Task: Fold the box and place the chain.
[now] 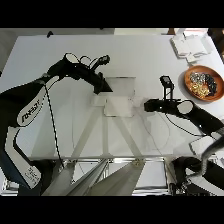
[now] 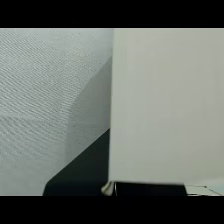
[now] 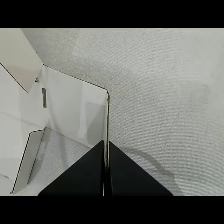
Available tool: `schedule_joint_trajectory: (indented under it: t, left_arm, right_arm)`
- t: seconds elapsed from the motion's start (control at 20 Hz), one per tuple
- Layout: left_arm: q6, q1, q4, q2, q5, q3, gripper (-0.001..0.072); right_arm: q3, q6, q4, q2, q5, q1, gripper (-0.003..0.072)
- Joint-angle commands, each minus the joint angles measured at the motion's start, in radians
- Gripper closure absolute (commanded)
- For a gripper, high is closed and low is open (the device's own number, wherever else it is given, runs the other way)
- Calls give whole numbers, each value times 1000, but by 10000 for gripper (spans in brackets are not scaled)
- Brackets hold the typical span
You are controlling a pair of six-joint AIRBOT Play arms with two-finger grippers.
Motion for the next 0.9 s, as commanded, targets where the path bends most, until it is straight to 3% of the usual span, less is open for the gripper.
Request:
schedule_joint_trajectory:
  t: [0.0, 0.75, 0.8, 0.85]
  left_arm:
    - [19, 0, 1, 3, -9, 0, 700]
    - [19, -1, 1, 3, -9, 0, 701]
    - [18, -1, 1, 3, -9, 0, 705]
    - [3, -1, 1, 3, -9, 0, 705]
  right_arm:
    - [-1, 0, 0, 1, 1, 1, 678]
    - [-1, 0, 0, 1, -6, 1, 678]
    - [-1, 0, 0, 1, -25, 1, 674]
    - [-1, 0, 1, 1, -26, 1, 622]
